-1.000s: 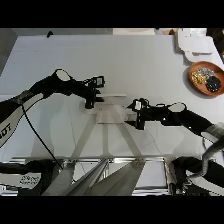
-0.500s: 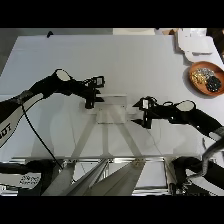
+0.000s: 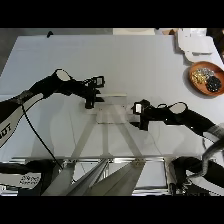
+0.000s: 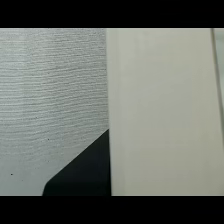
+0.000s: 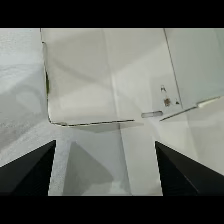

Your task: Fold the box and place the chain.

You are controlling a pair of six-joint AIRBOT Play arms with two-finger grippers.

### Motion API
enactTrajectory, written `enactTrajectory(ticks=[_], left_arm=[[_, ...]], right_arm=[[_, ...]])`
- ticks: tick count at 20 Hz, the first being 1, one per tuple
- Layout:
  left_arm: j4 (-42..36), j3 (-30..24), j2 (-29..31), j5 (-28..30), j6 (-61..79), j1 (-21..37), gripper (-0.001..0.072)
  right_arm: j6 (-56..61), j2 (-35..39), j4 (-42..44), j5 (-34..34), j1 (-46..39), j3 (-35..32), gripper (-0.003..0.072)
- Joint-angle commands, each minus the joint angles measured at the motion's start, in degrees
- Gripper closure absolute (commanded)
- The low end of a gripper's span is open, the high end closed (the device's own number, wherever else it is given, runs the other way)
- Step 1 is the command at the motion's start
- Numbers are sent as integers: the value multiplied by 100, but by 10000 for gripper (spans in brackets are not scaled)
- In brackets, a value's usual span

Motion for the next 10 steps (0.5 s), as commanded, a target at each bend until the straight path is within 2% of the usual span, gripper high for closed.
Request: enactTrajectory(ticks=[1, 8, 10], left_arm=[[2, -4, -4, 0, 2, -4, 698], [2, -4, -4, 0, 2, -4, 698], [2, -4, -4, 2, 0, -4, 698]], right_arm=[[55, -42, 50, -275, 175, -4, -2], [50, -361, 243, -516, 175, -4, -2], [50, -439, 529, -487, 175, -4, -2]])
